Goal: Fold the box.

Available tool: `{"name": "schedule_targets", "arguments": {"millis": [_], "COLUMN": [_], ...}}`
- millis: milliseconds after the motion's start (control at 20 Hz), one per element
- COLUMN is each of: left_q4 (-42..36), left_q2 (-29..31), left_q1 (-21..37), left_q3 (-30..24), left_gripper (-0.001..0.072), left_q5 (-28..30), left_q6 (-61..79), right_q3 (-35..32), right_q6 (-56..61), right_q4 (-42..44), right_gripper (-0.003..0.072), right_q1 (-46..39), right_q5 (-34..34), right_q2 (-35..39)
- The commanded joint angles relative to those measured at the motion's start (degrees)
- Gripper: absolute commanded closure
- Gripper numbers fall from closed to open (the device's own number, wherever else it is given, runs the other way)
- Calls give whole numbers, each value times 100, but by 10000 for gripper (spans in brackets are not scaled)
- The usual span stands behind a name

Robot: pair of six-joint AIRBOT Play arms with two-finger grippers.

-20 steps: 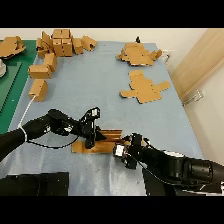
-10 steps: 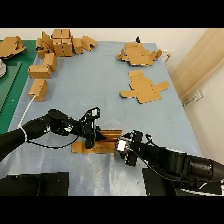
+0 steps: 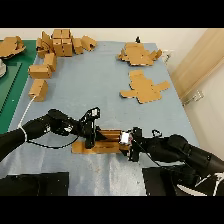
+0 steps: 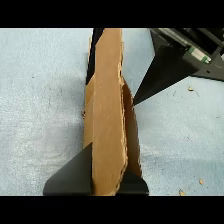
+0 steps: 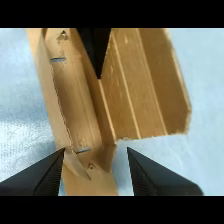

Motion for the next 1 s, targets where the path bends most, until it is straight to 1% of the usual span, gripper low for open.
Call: {"name": "schedule_targets", "arguments": {"millis": [0, 200, 400, 500, 750, 950], "left_q4": [2, 2, 2, 2, 2, 2], "left_q2": [4, 4, 4, 4, 4, 4], "left_q1": [2, 2, 2, 2, 2, 2], "left_q3": [4, 4, 4, 4, 4, 4], "left_gripper": [697, 697, 697, 698, 697, 697], "left_q5": [0, 0, 0, 0, 0, 2], "left_q6": [2, 0, 2, 0, 0, 2], "right_q3": [26, 151, 205, 205, 205, 205], "right_q6": [-1950, -2409, -2448, -2446, -2446, -2452], "right_q4": [1606, 1690, 1692, 1692, 1685, 1692], "right_gripper": [75, 75, 76, 76, 77, 77], "right_q1": [-494, -627, -621, -619, -619, -595], "right_q5": [-50, -208, -531, -656, -710, -553], "right_q2": [-315, -525, -789, -758, -723, -734]}}
